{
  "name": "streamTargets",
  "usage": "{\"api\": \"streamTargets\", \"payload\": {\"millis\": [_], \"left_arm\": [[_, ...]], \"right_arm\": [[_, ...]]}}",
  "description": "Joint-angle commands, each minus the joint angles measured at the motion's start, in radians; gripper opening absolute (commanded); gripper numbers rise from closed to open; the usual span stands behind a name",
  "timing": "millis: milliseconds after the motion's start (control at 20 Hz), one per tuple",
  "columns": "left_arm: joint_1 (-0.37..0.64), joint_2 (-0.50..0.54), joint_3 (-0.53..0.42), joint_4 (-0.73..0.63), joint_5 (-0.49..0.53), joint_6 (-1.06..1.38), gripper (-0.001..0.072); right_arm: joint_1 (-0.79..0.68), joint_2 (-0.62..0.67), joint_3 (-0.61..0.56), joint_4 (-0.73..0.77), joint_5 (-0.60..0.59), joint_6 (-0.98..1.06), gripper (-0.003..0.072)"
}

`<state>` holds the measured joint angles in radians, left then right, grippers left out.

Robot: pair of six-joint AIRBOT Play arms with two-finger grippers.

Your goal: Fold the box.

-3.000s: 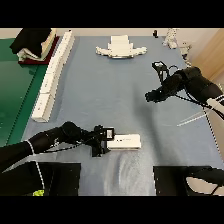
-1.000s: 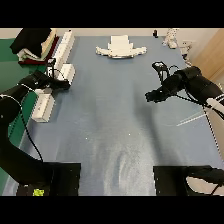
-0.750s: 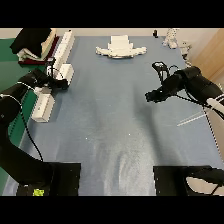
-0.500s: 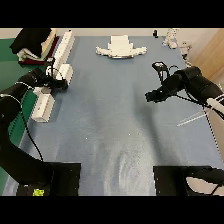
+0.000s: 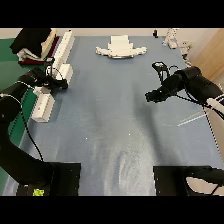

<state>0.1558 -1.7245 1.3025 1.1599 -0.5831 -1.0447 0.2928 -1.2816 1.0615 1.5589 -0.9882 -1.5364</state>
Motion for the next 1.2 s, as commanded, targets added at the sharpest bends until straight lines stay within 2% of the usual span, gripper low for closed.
{"api": "streamTargets", "payload": {"millis": [0,400,600,650,700,750,800,1000,1150], "left_arm": [[0.002,0.015,0.029,-0.003,-0.078,-0.002,0.0688],[-0.001,0.151,0.079,-0.005,-0.189,-0.002,0.0687],[-0.003,0.230,0.117,-0.014,-0.300,-0.003,0.0684],[-0.003,0.248,0.132,-0.030,-0.332,-0.003,0.0655],[-0.002,0.266,0.146,-0.055,-0.373,-0.003,0.0397],[-0.003,0.281,0.161,-0.072,-0.420,-0.003,0.0083],[-0.006,0.295,0.177,-0.084,-0.460,0.000,0.0014],[-0.054,0.376,0.181,-0.085,-0.520,-0.052,0.0008],[-0.123,0.478,0.098,-0.069,-0.530,-0.103,0.0008]], "right_arm": [[0.000,0.000,0.001,0.000,0.000,0.000,0.0018],[0.000,0.000,0.001,0.000,0.000,0.000,0.0018],[0.000,0.000,0.001,0.000,0.000,0.000,0.0019],[0.000,0.000,0.001,0.000,0.000,0.000,0.0018],[0.000,0.000,0.001,0.000,0.000,0.000,0.0018],[0.000,0.000,0.001,0.000,0.000,0.000,0.0018],[0.000,0.000,0.001,0.000,0.000,0.000,0.0018],[0.000,0.000,0.001,0.000,0.000,0.000,0.0018],[0.000,0.000,0.001,0.000,0.000,0.000,0.0018]]}}
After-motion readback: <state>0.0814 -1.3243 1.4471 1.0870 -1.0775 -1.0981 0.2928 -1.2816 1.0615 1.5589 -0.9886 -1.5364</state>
